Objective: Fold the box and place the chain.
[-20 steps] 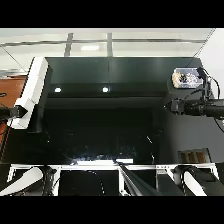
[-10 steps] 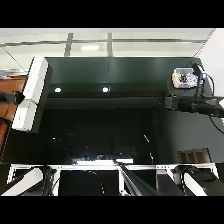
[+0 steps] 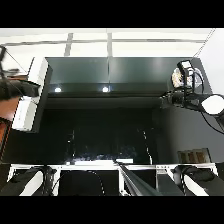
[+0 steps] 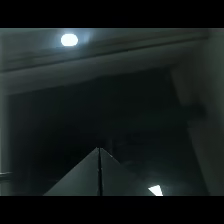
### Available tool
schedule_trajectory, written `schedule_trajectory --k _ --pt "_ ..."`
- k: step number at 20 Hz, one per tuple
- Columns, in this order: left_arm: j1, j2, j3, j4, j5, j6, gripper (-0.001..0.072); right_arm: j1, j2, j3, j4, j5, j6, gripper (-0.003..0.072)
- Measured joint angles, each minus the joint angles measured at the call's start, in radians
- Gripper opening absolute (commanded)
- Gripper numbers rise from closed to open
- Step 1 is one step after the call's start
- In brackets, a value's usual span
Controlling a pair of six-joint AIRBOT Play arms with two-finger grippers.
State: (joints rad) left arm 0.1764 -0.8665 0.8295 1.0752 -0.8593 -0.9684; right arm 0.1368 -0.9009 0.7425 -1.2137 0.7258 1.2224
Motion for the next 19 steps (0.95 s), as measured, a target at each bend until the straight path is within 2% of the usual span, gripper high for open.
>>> schedule_trajectory --k 2,5,19 --pt "-0.055 0.039 -0.068 0.013 0.059 -0.009 0.0031 0.003 -0.001 -0.012 -0.063 -0.019 0.000 0.0013" --pt "-0.098 0.067 -0.117 0.016 0.106 -0.019 0.0031 0.006 -0.002 -0.020 -0.111 -0.035 0.000 0.0014" --pt "-0.122 0.082 -0.146 0.016 0.143 -0.025 0.0031 0.007 -0.002 -0.024 -0.148 -0.046 0.000 0.0014"
